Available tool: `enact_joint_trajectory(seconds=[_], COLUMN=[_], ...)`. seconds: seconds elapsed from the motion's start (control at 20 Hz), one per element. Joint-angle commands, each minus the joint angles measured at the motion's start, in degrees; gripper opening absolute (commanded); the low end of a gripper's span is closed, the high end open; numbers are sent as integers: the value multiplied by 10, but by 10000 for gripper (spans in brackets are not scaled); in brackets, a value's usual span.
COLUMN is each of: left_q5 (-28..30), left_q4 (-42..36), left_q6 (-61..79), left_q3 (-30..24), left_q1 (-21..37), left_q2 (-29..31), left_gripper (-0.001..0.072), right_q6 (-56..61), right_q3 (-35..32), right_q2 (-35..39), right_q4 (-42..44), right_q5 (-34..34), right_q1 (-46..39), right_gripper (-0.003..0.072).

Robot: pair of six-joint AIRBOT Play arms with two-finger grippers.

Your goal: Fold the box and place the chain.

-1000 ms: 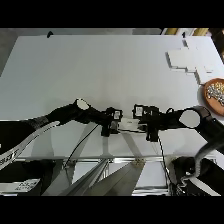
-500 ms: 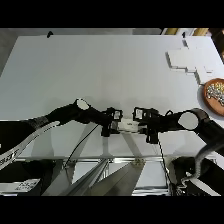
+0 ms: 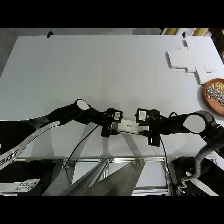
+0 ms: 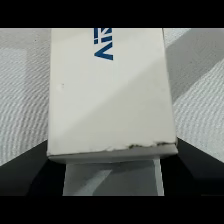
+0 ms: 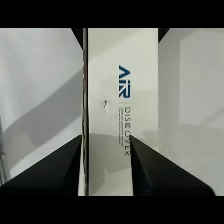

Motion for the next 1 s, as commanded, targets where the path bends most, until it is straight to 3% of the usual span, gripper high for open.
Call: enact_joint_trajectory(seconds=[0.0, 0.1, 0.65, 0.95], left_q5=[2, 2, 2, 2], left_q4=[0, 0, 0, 0], left_q6=[-1, -1, -1, -1], left_q3=[0, 0, 0, 0], left_q1=[0, 0, 0, 0], left_q2=[0, 0, 0, 0], left_gripper=[134, 134, 134, 134], right_q6=[3, 2, 6, 6], right_q3=[0, -11, -37, -37], right_q2=[12, 12, 10, -28], right_q4=[17, 18, 12, 11], right_q5=[1, -3, -27, -11], right_q1=[0, 0, 0, 0], right_gripper=[126, 42, 23, 23])
